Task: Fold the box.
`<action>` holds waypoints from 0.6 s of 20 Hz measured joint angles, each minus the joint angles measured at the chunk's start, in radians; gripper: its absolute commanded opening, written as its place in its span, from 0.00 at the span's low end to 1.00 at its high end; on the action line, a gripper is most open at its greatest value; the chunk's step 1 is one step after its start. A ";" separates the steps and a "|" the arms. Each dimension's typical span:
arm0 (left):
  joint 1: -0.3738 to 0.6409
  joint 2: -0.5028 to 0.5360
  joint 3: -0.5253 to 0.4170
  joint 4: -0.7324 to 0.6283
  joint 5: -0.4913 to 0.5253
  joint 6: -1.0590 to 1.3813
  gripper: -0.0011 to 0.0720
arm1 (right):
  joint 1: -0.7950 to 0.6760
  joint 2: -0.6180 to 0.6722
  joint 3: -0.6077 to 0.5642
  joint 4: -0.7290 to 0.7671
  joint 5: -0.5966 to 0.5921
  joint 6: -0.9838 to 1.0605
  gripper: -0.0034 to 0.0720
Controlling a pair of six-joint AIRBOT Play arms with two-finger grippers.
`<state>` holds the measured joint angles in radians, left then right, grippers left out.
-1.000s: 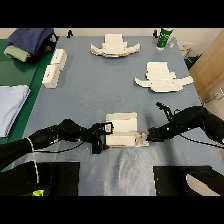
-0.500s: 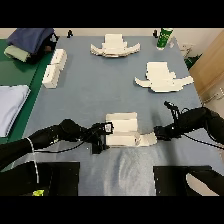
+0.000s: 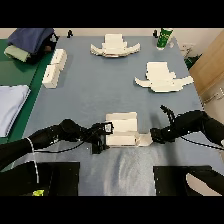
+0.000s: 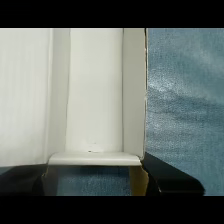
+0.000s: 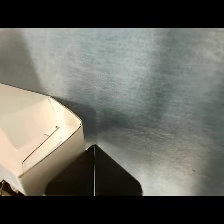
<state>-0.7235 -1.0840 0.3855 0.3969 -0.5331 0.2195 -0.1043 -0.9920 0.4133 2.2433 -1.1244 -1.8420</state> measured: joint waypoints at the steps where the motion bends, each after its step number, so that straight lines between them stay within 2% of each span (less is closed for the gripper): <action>1: 0.000 0.000 0.000 0.000 0.000 0.000 0.65 | 0.000 0.002 0.002 0.005 -0.005 -0.003 0.05; 8: 0.000 0.000 0.000 0.000 0.000 0.000 0.65 | 0.012 0.064 0.021 0.070 -0.063 -0.021 0.06; 9: 0.000 0.000 0.000 0.000 0.000 0.000 0.65 | 0.021 0.071 0.023 0.080 -0.066 -0.023 0.11; 11: 0.000 0.000 0.000 0.000 0.000 0.000 0.65 | 0.046 0.080 0.024 0.093 -0.073 -0.026 0.43; 12: 0.000 0.000 0.000 0.000 0.000 0.000 0.65 | 0.059 0.082 0.024 0.098 -0.074 -0.027 0.45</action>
<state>-0.7235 -1.0840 0.3855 0.3969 -0.5331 0.2192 -0.0452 -0.9096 0.4377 2.3413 -1.1988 -1.8687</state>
